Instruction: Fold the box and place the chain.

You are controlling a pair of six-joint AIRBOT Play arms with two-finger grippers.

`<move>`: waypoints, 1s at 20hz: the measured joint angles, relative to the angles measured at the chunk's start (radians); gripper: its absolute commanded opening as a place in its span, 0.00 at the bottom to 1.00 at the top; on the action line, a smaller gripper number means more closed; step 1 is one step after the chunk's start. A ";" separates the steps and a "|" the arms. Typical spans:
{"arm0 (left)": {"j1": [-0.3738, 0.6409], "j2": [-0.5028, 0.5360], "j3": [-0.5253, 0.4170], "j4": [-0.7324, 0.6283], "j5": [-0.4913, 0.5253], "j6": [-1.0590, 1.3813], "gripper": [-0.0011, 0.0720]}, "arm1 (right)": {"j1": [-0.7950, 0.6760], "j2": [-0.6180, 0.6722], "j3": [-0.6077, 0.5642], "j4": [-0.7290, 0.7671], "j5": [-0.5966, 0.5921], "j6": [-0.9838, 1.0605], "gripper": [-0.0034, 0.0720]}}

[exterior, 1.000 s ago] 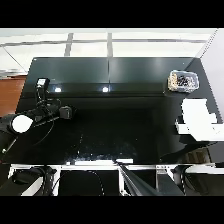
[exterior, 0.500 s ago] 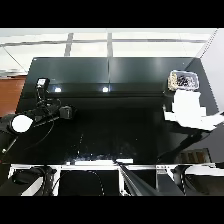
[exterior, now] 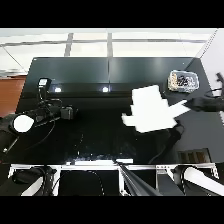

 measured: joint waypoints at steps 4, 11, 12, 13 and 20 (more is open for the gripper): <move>-0.033 -0.082 0.026 -0.079 0.010 0.026 0.97 | 0.259 0.082 -0.235 0.278 -0.130 -0.117 0.07; 0.092 -0.479 0.225 -0.528 -0.243 0.236 0.97 | 0.645 0.113 -0.365 0.422 -0.472 -0.171 0.07; 0.109 -0.538 0.249 -0.581 -0.300 0.267 0.97 | 0.674 0.113 -0.369 0.426 -0.493 -0.172 0.07; 0.121 -0.590 0.269 -0.622 -0.357 0.294 0.97 | 0.696 0.114 -0.372 0.432 -0.510 -0.174 0.07; 0.060 -0.818 0.403 -0.655 -0.678 0.453 0.74 | 0.757 0.115 -0.378 0.444 -0.552 -0.177 0.07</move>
